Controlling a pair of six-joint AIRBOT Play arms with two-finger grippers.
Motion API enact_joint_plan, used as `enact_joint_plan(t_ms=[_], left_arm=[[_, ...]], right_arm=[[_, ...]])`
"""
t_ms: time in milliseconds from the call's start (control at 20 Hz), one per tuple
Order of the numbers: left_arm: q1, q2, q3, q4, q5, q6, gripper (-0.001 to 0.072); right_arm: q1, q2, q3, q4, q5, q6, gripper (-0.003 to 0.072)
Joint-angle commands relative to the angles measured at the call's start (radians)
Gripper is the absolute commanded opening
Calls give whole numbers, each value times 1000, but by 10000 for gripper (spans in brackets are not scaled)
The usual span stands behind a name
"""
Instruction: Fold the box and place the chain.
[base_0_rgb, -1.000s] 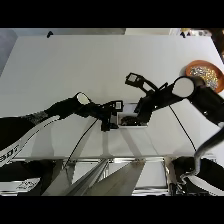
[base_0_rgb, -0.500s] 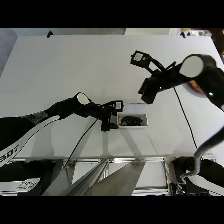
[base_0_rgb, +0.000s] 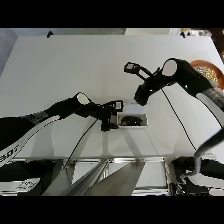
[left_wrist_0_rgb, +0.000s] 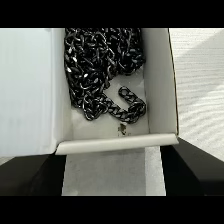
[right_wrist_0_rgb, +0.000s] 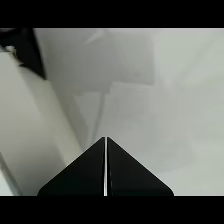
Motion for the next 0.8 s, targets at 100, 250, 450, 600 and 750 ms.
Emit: enact_joint_plan(t_ms=[100, 250, 450, 600, 750], left_arm=[[0, 1, 0, 0, 0, 0, 212], [0, 1, 0, 0, 0, 0, 212], [0, 1, 0, 0, 0, 0, 212], [0, 1, 0, 0, 0, 0, 212], [0, 1, 0, 0, 0, 0, 212]], right_arm=[[13, 31, -61, 107, 77, -177, 16], [16, 114, -152, 108, 58, -259, 35], [16, 225, -259, 107, -14, -309, 139], [16, 253, -291, 107, -41, -315, 204], [56, 253, -301, 97, -56, -318, 204]])
